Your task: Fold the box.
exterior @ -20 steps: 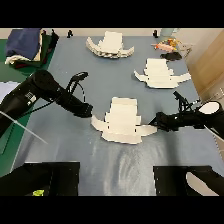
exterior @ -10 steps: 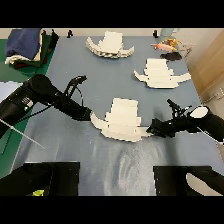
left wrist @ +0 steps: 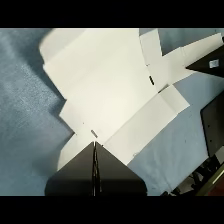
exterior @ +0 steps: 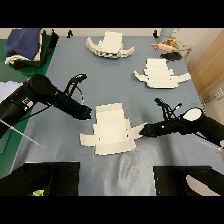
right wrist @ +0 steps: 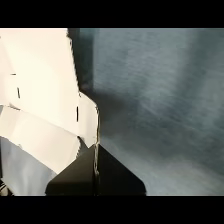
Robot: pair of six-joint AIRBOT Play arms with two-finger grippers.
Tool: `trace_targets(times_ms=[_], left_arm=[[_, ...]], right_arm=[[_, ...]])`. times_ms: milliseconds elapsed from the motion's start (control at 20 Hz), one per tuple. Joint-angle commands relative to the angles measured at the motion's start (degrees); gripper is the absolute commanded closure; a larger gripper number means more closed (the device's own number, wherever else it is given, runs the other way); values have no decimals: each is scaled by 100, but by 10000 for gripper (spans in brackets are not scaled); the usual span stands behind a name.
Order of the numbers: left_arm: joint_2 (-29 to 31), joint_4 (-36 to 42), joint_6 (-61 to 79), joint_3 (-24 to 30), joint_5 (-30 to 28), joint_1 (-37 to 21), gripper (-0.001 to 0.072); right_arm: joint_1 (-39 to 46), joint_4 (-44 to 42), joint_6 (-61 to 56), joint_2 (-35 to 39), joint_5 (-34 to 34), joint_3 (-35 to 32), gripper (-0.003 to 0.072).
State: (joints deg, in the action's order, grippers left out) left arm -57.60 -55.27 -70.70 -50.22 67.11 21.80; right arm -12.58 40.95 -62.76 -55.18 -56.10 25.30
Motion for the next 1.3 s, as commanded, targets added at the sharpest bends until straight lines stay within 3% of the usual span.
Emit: trace_targets(times_ms=[0, 50, 100, 150, 300, 500, 850, 1100, 1150, 1200, 1250], left_arm=[[-4, -52, 177, 4, -125, -11, 588], [-24, -68, 186, 4, -118, -11, 228], [-59, -72, 184, 4, -116, -11, 162], [-81, -133, 184, 4, -118, -11, 236], [-186, -577, 168, 4, -203, -17, 239], [-514, -553, 365, 4, -570, -310, 239], [-1912, 1746, 2605, -26, -608, -828, 238], [-2608, 2509, 3458, -85, -234, -826, 241], [-2623, 2505, 3536, -85, -153, -826, 300], [-2621, 2507, 3628, -85, -83, -835, 453], [-2621, 2505, 3687, -85, -52, -835, 485]], right_arm=[[-758, 212, 205, 254, 1054, -37, 685], [-859, 269, 140, 284, 1261, -37, 685], [-898, 326, 79, 299, 1355, -39, 685], [-896, 387, 50, 313, 1375, -39, 685], [-896, 686, -299, 385, 1423, -39, 685], [-898, 664, -535, 531, 1423, -247, 685], [-1040, 457, -577, 704, 1521, -468, 685], [-1040, 354, -579, 704, 1502, -468, 685], [-1040, 354, -579, 704, 1499, -468, 685], [-1040, 356, -577, 704, 1502, -468, 685], [-1040, 358, -577, 704, 1502, -468, 685]])
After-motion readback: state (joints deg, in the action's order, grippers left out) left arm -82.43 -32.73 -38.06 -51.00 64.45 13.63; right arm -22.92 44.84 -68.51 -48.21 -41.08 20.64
